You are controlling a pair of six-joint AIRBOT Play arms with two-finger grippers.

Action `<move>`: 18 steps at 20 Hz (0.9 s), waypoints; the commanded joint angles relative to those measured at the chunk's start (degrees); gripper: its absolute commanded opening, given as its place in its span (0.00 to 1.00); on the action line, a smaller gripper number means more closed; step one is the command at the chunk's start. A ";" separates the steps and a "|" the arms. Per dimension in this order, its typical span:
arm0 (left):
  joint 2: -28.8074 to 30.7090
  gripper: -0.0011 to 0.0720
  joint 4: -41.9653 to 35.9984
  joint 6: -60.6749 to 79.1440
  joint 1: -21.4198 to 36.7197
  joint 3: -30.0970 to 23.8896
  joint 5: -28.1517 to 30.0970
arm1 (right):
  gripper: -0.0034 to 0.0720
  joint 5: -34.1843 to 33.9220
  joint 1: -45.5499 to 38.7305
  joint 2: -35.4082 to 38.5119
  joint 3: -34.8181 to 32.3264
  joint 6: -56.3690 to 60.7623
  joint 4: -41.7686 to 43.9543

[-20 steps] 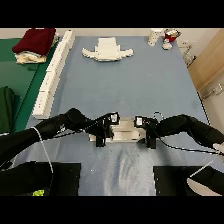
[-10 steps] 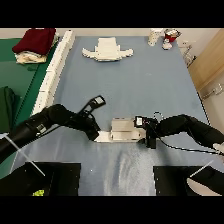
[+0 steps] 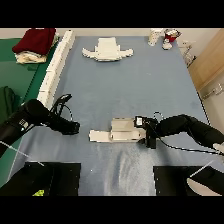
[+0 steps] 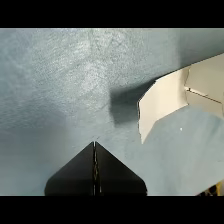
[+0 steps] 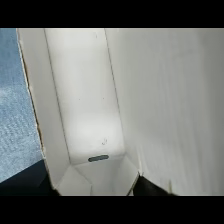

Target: Fold the box.

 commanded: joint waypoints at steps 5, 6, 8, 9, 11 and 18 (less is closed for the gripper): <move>-6.88 0.03 -16.39 2.95 -9.33 -6.01 10.43 | 0.77 0.02 0.04 0.00 -0.02 0.00 0.00; -7.48 0.03 -17.46 2.95 -11.21 -6.01 12.63 | 0.77 0.02 0.02 0.00 -0.02 0.00 0.00; -8.63 0.03 -19.06 2.95 -14.19 -5.99 16.11 | 0.77 0.00 0.04 0.00 -0.02 0.00 0.00; -9.09 0.03 -19.65 2.95 -15.26 -5.92 17.31 | 0.77 0.02 0.02 0.00 -0.02 0.00 0.00; -9.35 0.03 -22.29 3.45 -16.63 -5.88 18.67 | 0.77 0.00 0.04 0.00 -0.02 0.00 0.00; -8.90 0.03 -27.26 5.49 -17.11 -1.36 13.64 | 0.77 0.02 0.04 0.00 -0.02 0.00 0.00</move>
